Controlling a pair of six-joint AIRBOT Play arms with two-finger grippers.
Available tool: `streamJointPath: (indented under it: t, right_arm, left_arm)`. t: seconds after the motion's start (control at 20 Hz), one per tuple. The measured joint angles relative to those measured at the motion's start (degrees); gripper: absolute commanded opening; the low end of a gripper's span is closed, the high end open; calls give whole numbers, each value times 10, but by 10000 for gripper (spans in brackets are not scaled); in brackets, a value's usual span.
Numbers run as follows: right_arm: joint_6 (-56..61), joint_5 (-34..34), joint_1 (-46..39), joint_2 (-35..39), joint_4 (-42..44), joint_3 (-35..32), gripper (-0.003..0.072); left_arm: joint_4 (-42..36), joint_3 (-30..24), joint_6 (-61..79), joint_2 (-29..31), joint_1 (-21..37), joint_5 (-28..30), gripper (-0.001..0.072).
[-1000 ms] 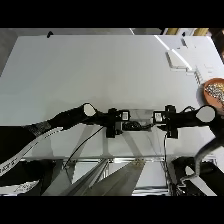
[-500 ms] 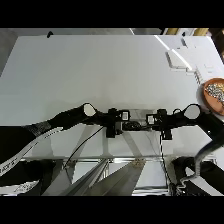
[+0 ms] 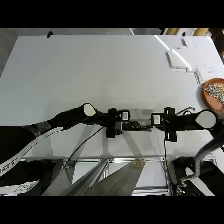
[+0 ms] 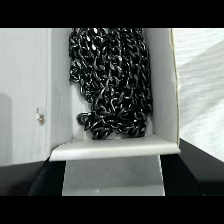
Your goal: Fold the box and place the chain.
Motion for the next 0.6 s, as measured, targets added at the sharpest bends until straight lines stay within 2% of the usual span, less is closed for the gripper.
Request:
streamJointPath:
  t: [0.2, 0.4, 0.55, 0.6]
  right_arm:
    - [-5, -11, 11, 33, 123, 0, 14]
    - [-18, -88, 76, 29, 203, 0, 23]
    - [-22, -144, 138, -8, 226, 0, 177]
    - [-22, -159, 154, -22, 229, 0, 182]
  left_arm:
    - [0, 0, 0, 0, 0, 0, 132]
    - [0, 0, 0, 0, 0, 0, 132]
    - [0, 0, 0, 0, 0, 0, 132]
    - [0, 0, 0, 0, 0, 0, 132]
